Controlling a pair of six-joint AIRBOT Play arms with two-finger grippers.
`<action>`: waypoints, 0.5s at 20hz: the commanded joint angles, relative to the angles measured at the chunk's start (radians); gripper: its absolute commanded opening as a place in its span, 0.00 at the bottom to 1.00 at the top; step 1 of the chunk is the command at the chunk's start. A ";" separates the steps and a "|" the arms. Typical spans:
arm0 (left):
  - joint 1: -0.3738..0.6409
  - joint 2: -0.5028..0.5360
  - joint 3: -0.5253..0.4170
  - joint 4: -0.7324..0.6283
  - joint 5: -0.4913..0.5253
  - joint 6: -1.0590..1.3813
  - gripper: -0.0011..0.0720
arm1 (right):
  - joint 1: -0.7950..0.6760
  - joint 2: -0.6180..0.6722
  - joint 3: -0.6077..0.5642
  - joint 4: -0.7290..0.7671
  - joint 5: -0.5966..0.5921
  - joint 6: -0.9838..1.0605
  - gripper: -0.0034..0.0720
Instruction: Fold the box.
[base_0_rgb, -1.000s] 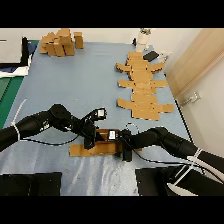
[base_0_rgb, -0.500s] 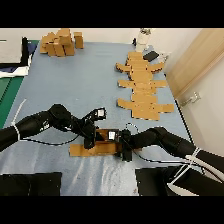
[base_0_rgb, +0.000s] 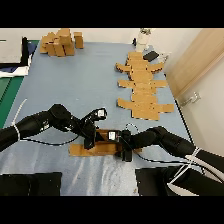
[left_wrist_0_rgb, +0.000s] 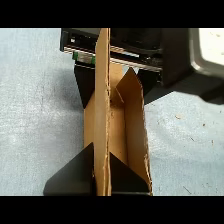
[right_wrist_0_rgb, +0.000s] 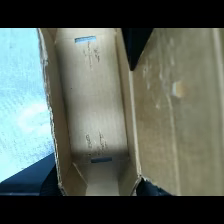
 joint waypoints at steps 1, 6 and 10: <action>0.000 0.000 0.000 0.000 0.001 0.000 0.03 | 0.001 0.000 -0.001 0.002 -0.013 0.002 0.66; 0.001 0.000 0.000 0.000 0.001 0.000 0.03 | 0.001 0.000 -0.001 0.002 -0.011 0.002 0.66; 0.000 0.000 0.000 0.000 0.001 0.000 0.03 | 0.002 0.001 -0.001 -0.002 -0.004 0.002 0.66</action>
